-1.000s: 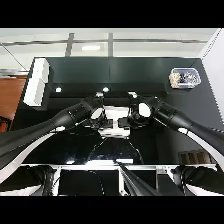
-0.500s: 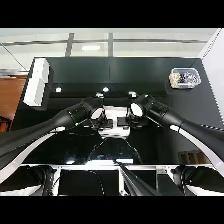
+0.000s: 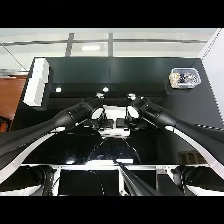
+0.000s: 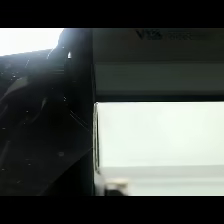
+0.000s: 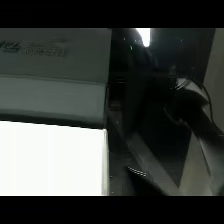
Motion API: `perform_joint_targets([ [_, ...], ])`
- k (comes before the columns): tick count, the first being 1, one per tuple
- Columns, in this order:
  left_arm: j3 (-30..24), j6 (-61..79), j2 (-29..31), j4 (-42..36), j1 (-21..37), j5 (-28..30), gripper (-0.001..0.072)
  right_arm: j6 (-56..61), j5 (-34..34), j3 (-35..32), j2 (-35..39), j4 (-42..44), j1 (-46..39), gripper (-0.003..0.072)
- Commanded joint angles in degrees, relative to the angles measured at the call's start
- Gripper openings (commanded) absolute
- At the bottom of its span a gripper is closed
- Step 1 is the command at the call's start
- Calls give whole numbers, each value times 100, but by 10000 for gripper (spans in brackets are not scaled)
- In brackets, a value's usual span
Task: Fold the box and place the chain.
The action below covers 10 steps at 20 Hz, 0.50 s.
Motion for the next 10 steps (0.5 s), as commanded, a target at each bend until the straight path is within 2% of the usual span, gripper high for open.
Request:
perform_joint_targets([
  [1,-2,7,-2,15,4,-33,29,22,35,4,-31,35,4,17],
  [5,-2,7,-2,15,4,-28,29,35,11,4,-31,37,4,21],
  [6,-2,7,-2,15,4,-31,29,37,-9,4,-31,48,2,194],
  [7,-2,7,-2,15,4,-31,29,37,-81,4,-31,48,2,266],
  [8,-2,7,-2,15,4,-31,30,37,-197,4,-31,57,4,163],
  [9,-2,7,-2,15,4,-35,29,39,-271,4,-31,59,4,18],
  [10,-2,7,-2,15,4,-35,29,42,-302,4,-33,59,4,17],
])
